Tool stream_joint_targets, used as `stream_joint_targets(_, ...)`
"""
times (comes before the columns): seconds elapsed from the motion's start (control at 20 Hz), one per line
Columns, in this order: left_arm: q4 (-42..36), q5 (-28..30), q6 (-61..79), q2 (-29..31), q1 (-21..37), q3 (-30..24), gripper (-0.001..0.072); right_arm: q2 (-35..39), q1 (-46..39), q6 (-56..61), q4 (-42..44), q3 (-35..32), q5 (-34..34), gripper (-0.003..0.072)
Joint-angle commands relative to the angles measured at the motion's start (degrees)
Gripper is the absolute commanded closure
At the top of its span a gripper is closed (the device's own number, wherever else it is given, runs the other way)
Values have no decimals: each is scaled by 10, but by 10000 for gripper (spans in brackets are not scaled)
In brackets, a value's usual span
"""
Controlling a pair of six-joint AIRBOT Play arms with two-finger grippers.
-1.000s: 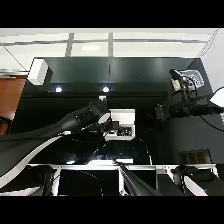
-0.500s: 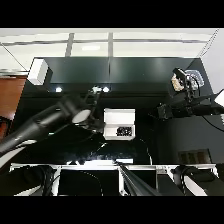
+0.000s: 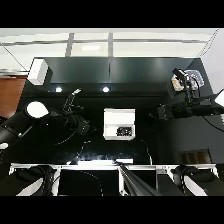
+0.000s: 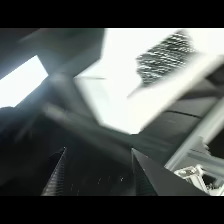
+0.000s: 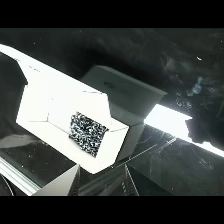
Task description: Fold the box and place the chain.
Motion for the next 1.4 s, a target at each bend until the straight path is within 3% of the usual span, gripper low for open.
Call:
stream_joint_targets(0.0,-125,12,359,-10,14,-40,-8,0,0,0,-3,0,8,340)
stream_joint_targets(0.15,-64,35,567,-33,-15,-40,-11,0,0,1,-10,0,8,340)
stream_joint_targets(0.35,-33,104,689,-64,-23,-36,-3,0,0,3,-10,0,12,340)
stream_joint_targets(0.45,-92,77,691,-109,-21,-35,-3,0,0,3,-10,0,13,341)
stream_joint_targets(0.6,-103,69,692,-145,-34,-35,-4,0,0,3,-10,0,21,341)
stream_joint_targets(1.35,-135,119,671,-147,-68,-33,-4,0,0,2,-10,0,18,341)
